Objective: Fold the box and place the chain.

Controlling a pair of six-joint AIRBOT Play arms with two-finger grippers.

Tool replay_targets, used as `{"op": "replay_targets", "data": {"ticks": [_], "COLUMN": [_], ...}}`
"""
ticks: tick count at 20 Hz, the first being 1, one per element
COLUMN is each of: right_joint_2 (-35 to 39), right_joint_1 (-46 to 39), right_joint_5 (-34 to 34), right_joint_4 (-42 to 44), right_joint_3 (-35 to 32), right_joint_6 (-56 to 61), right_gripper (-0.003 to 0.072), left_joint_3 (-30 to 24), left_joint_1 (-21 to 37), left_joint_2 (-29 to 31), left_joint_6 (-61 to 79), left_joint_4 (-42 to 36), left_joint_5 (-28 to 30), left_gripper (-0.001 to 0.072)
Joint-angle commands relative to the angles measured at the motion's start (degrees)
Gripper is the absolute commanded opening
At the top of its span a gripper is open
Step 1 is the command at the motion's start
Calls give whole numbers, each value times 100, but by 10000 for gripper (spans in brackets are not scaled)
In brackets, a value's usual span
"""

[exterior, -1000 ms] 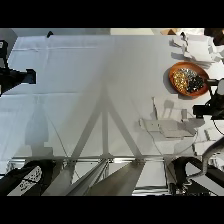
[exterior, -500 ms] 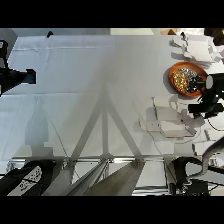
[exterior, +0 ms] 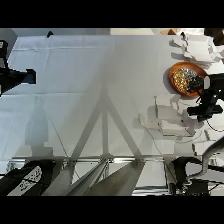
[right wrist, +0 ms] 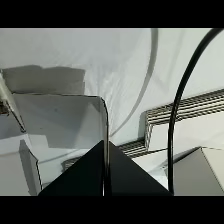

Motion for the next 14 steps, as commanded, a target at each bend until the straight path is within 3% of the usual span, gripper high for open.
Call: {"op": "replay_targets", "data": {"ticks": [1,8,14], "right_joint_2": [90,1056,1305], "right_joint_1": [0,0,293], "right_joint_5": [184,-490,-990], "right_joint_4": [304,2326,4299], "right_joint_3": [7,4,-15], "right_joint_6": [-455,-1080,-1873], "right_gripper": [10,9,10], "left_joint_3": [0,0,0], "left_joint_1": [4,4,4], "left_joint_2": [2,2,2], "left_joint_6": [0,0,0], "left_joint_4": [2,2,2], "left_joint_5": [0,0,0], "left_gripper": [699,699,699]}}
